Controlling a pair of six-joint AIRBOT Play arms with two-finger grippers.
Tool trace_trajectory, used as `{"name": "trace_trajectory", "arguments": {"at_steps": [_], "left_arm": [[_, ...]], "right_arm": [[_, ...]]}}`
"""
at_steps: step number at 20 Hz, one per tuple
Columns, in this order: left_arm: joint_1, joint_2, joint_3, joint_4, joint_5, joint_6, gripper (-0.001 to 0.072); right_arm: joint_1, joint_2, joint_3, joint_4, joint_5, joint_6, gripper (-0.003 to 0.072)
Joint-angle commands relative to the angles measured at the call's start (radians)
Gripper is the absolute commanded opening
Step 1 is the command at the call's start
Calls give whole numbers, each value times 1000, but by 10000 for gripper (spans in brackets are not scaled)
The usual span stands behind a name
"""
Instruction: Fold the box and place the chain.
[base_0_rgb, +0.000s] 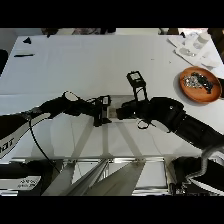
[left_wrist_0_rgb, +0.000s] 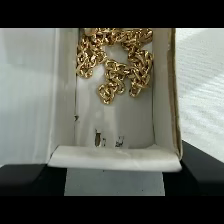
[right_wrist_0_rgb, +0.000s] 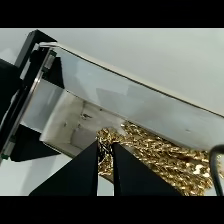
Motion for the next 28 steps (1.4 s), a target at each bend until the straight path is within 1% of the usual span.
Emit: {"name": "trace_trajectory", "arguments": {"at_steps": [1, 9, 12, 15, 19, 20, 21, 22, 25, 28], "left_arm": [[0, 1, 0, 0, 0, 0, 291], [0, 1, 0, 0, 0, 0, 291], [0, 1, 0, 0, 0, 0, 291], [0, 1, 0, 0, 0, 0, 291], [0, 1, 0, 0, 0, 0, 291], [0, 1, 0, 0, 0, 0, 291], [0, 1, 0, 0, 0, 0, 291], [0, 1, 0, 0, 0, 0, 291], [0, 1, 0, 0, 0, 0, 291], [0, 1, 0, 0, -1, 0, 291]], "right_arm": [[24, -64, 34, -5, -45, 0, 7], [30, -173, 44, 3, -51, 0, 8], [62, -205, 44, 3, -92, -1, 8], [76, -208, 44, 5, -159, 0, 8], [76, -207, 44, -28, -123, 0, 12], [76, -207, 44, -33, -114, -1, 50], [76, -207, 44, -35, -112, -1, 177], [76, -207, 44, -35, -113, -1, 250], [75, -201, 44, -35, -99, -18, 254], [55, -157, 43, -47, -34, -71, 254]]}}
